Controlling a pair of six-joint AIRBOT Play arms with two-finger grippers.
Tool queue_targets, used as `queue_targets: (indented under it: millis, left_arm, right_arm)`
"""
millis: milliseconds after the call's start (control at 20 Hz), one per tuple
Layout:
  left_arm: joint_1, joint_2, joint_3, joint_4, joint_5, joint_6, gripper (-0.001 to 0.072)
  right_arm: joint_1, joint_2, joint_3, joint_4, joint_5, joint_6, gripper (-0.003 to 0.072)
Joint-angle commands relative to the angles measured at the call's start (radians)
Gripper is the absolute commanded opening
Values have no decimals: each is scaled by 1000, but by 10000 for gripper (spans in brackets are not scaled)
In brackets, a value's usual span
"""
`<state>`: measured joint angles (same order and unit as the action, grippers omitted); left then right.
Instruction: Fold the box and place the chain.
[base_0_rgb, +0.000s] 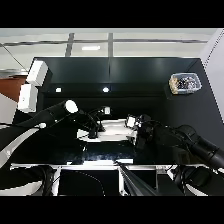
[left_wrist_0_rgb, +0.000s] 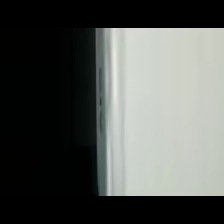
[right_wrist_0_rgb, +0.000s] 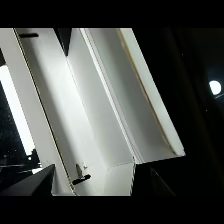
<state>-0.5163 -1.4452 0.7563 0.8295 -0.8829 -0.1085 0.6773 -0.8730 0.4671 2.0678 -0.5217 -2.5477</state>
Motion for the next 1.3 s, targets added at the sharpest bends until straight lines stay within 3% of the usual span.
queue_targets:
  millis: [0, 500, 1250]
  left_arm:
    - [0, 0, 0, 0, -1, 0, 23]
    - [0, 0, 0, 0, 8, 0, 23]
    - [-1, 0, 0, 0, 18, 0, 22]
  right_arm:
    - [-27, -15, 1, 87, 19, -79, 700]
    - [-149, -52, 2, 364, -76, -441, 700]
    - [-92, -152, 6, 365, -93, -441, 699]
